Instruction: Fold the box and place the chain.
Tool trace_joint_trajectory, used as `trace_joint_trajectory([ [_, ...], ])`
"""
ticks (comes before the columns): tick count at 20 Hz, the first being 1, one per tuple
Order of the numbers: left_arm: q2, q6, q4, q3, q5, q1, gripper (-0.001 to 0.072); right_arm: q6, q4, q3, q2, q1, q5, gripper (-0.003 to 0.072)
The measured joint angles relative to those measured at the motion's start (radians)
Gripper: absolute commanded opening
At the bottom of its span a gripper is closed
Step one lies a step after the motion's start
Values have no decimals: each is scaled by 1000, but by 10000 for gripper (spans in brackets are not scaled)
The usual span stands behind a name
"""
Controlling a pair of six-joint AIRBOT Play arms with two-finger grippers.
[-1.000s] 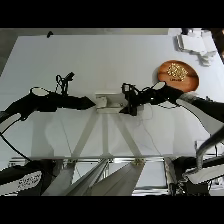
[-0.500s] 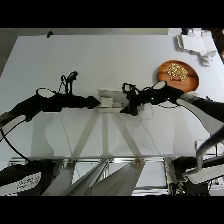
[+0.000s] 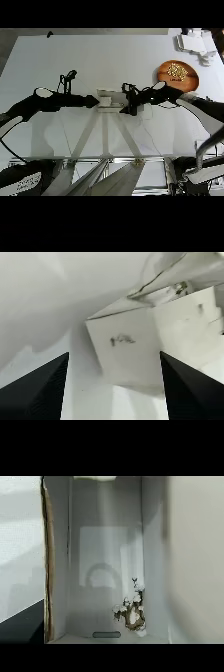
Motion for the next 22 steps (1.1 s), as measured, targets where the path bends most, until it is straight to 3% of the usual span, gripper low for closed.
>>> trace_joint_trajectory([
  [6, 56, 0, 38, 0, -41, 45, 632, 0, -2, 0, 0, 0, 2, 356],
  [13, -11, 5, 43, 0, -45, -7, 632, 0, -2, 0, 0, 0, 2, 356],
  [18, -32, 6, 21, 0, 41, -46, 631, 0, -2, 0, 0, 0, 1, 356],
  [22, -36, -66, 116, 10, 132, -108, 630, 0, -2, 0, 0, 0, 1, 356],
])
